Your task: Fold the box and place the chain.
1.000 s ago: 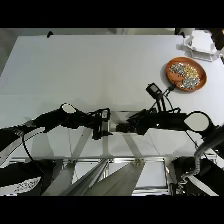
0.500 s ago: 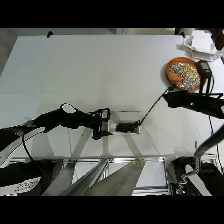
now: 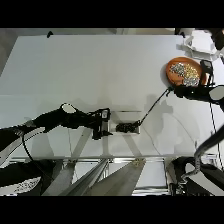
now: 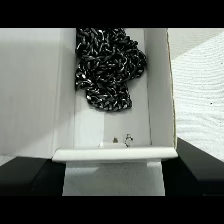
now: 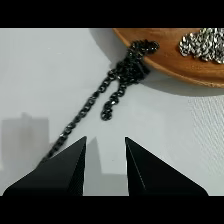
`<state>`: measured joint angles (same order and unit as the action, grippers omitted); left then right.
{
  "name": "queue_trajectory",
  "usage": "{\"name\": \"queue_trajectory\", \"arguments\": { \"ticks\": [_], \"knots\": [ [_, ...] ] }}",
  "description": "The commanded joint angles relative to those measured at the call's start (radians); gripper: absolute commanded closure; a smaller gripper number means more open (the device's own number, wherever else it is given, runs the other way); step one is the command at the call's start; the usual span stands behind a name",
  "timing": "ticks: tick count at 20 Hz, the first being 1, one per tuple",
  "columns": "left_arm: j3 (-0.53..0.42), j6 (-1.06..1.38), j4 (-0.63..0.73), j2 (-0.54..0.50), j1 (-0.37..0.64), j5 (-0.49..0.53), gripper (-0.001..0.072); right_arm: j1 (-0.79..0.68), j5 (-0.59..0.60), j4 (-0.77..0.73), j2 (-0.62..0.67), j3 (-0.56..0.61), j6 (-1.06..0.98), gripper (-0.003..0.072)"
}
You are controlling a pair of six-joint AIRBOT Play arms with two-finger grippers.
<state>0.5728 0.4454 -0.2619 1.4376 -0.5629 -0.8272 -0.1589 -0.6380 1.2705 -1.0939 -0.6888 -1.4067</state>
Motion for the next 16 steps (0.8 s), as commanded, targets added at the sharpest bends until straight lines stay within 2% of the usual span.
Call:
{"name": "queue_trajectory", "arguments": {
  "ticks": [1, 6, 11, 16],
  "knots": [
    [0.001, 0.000, 0.000, 0.000, 0.000, 0.000, 0.0577, 0.008, 0.032, 0.016, -0.119, -0.011, -0.032, 0.0381],
    [0.001, 0.000, 0.000, 0.000, 0.000, 0.000, 0.0577, 0.094, 0.097, 0.011, -0.175, -0.011, -0.026, 0.0387],
    [0.001, 0.000, 0.000, 0.000, 0.000, 0.000, 0.0577, 0.098, 0.111, 0.015, -0.203, -0.012, -0.034, 0.0423],
    [0.001, 0.000, 0.000, 0.000, 0.000, 0.000, 0.0577, 0.098, 0.121, 0.114, -0.203, -0.012, -0.093, 0.0432]
  ]
}}
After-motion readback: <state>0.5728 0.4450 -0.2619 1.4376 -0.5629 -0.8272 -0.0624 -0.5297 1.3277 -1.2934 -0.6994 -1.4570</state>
